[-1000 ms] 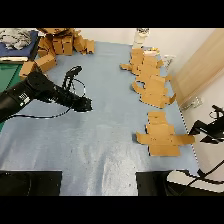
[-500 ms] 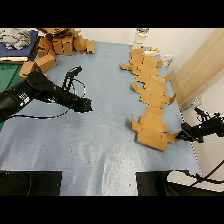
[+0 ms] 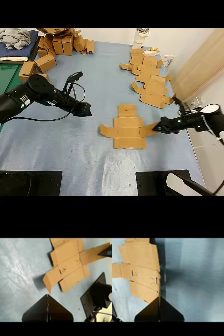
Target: Fold the box.
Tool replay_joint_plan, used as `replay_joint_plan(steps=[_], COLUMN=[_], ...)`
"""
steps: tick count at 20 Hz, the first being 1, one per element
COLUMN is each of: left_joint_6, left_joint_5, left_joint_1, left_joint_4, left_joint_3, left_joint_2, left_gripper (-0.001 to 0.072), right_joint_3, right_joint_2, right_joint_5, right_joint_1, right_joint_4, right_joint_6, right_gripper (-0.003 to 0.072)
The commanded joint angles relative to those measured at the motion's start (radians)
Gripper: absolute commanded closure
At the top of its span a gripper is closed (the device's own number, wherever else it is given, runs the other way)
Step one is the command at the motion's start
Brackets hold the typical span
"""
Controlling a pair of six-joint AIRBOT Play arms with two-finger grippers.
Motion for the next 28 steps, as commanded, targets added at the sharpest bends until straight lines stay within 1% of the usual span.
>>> replay_joint_plan(steps=[1,3,4,5,6,8,10,12,13,14,15,17,19,20,21,22,24,25,26,27,28], left_joint_6=[0.022,0.041,0.053,0.059,0.060,0.068,0.067,0.067,0.067,0.067,0.071,0.110,0.198,0.247,0.280,0.292,0.308,0.320,0.325,0.325,0.327], left_joint_5=[-0.044,-0.073,-0.092,-0.108,-0.125,-0.157,-0.163,-0.168,-0.168,-0.168,-0.172,-0.192,-0.238,-0.264,-0.280,-0.276,-0.269,-0.267,-0.256,-0.243,-0.238], left_joint_1=[0.032,0.078,0.102,0.121,0.137,0.155,0.154,0.155,0.155,0.155,0.155,0.157,0.190,0.220,0.252,0.278,0.304,0.304,0.303,0.303,0.303], left_joint_4=[-0.007,-0.031,-0.051,-0.061,-0.064,-0.070,-0.072,-0.075,-0.075,-0.075,-0.076,-0.089,-0.182,-0.251,-0.307,-0.336,-0.335,-0.336,-0.343,-0.343,-0.343], left_joint_3=[-0.060,-0.103,-0.124,-0.138,-0.149,-0.154,-0.154,-0.154,-0.154,-0.154,-0.154,-0.154,-0.154,-0.154,-0.154,-0.154,-0.146,-0.140,-0.134,-0.129,-0.125], left_joint_2=[0.000,0.000,0.000,0.000,0.000,0.000,0.000,0.000,0.000,0.000,0.000,-0.001,-0.019,-0.041,-0.070,-0.099,-0.172,-0.209,-0.245,-0.275,-0.302], left_gripper=[0.0697,0.0697,0.0697,0.0697,0.0697,0.0697,0.0696,0.0696,0.0697,0.0697,0.0696,0.0697,0.0696,0.0696,0.0696,0.0696,0.0696,0.0684,0.0418,0.0247,0.0345], right_joint_3=[-0.104,-0.148,-0.162,-0.163,-0.163,-0.161,-0.145,-0.121,-0.106,-0.094,-0.087,-0.085,-0.099,-0.122,-0.157,-0.197,-0.252,-0.261,-0.262,-0.262,-0.262], right_joint_2=[0.050,0.048,0.044,0.034,0.024,0.000,-0.039,-0.079,-0.096,-0.106,-0.109,-0.106,-0.095,-0.077,-0.054,-0.031,-0.006,-0.003,-0.003,-0.001,0.000], right_joint_5=[-0.179,-0.250,-0.278,-0.304,-0.322,-0.358,-0.364,-0.364,-0.354,-0.323,-0.281,-0.193,-0.164,-0.188,-0.241,-0.296,-0.347,-0.354,-0.356,-0.364,-0.373], right_joint_1=[0.156,0.227,0.253,0.269,0.270,0.268,0.268,0.268,0.268,0.268,0.269,0.269,0.278,0.293,0.310,0.328,0.358,0.370,0.383,0.393,0.402], right_joint_4=[0.077,0.099,0.099,0.091,0.092,0.090,0.091,0.091,0.095,0.112,0.137,0.174,0.218,0.263,0.326,0.393,0.477,0.485,0.480,0.479,0.480], right_joint_6=[-0.007,-0.007,-0.007,-0.007,-0.007,-0.013,-0.040,-0.043,-0.050,-0.078,-0.108,-0.146,-0.175,-0.219,-0.270,-0.323,-0.390,-0.401,-0.401,-0.402,-0.412], right_gripper=[0.0683,0.0681,0.0660,0.0557,0.0489,0.0479,0.0479,0.0481,0.0521,0.0658,0.0680,0.0681,0.0683,0.0683,0.0683,0.0684,0.0683,0.0683,0.0683,0.0683,0.0684])
